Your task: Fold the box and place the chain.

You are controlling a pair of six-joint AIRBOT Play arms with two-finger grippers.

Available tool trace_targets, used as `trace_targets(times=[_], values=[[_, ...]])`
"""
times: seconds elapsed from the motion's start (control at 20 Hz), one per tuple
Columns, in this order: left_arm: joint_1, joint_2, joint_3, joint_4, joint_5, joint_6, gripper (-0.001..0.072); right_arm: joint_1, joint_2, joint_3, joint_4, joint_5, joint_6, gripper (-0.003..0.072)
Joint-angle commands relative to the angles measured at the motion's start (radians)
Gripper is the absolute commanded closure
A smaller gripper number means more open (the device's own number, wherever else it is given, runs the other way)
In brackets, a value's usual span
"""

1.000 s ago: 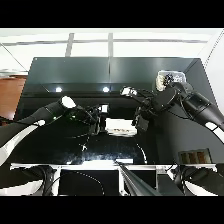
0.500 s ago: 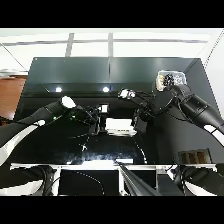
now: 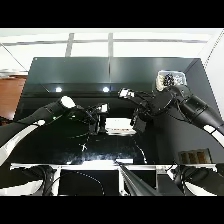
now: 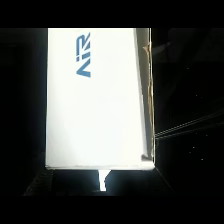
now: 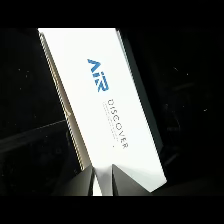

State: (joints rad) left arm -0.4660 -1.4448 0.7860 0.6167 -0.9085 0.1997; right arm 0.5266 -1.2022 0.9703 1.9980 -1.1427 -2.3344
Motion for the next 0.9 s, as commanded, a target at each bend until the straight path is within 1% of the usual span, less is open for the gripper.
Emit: trace_targets(times=[0.0,0.2,0.65,0.85], values=[[0.0,-0.001,0.0,0.0,0.0,0.002,0.0235,0.01,0.0,-0.006,0.001,0.005,0.001,0.0557],[0.0,-0.001,0.0,0.0,0.0,0.001,0.0235,0.011,0.0,-0.027,0.002,0.017,0.008,0.0557],[0.0,-0.001,0.0,0.0,0.0,0.002,0.0234,0.011,-0.005,-0.032,0.007,0.025,0.009,0.0557],[0.0,-0.001,0.0,0.0,0.0,0.002,0.0235,0.011,-0.01,-0.061,0.011,0.04,0.013,0.0557]])
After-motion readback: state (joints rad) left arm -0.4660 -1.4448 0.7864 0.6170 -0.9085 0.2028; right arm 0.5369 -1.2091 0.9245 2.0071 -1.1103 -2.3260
